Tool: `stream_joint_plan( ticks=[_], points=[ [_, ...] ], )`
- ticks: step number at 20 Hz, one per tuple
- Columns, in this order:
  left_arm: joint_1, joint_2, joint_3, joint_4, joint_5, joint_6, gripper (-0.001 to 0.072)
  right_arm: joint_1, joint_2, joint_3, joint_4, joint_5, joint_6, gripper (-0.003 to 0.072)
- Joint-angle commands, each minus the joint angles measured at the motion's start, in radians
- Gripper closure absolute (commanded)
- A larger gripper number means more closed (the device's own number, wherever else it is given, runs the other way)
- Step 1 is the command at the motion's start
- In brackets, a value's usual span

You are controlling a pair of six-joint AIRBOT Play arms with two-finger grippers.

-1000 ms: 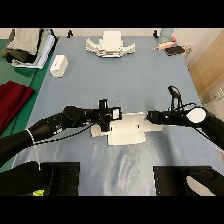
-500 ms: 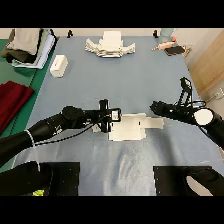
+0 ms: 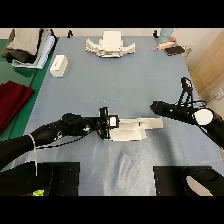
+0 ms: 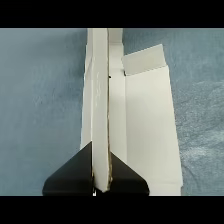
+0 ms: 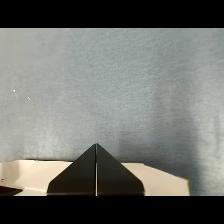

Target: Fold the box.

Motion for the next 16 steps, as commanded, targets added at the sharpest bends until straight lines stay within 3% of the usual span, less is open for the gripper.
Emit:
stream_joint_plan(
  ticks=[1, 4, 10, 13, 16],
  points=[
    [-0.001, -0.037, -0.013, -0.018, -0.015, 0.007, 0.0697, 0.0, 0.0, 0.001, 0.0, 0.007, 0.001, 0.0683],
    [0.0, -0.042, -0.007, -0.018, -0.041, 0.006, 0.0696, 0.0, 0.001, 0.001, 0.0, 0.026, 0.0, 0.0684],
    [0.066, 0.05, 0.087, 0.016, -0.003, -0.179, 0.0696, 0.0, 0.002, 0.001, 0.0, 0.033, 0.0, 0.0684],
    [0.134, 0.045, 0.143, 0.193, -0.176, -0.407, 0.0696, 0.0, 0.002, 0.001, 0.0, 0.052, -0.003, 0.0684],
    [0.145, 0.021, 0.151, 0.354, -0.264, -0.571, 0.0696, 0.0, 0.002, 0.001, 0.0, 0.056, -0.003, 0.0684]
  ],
)
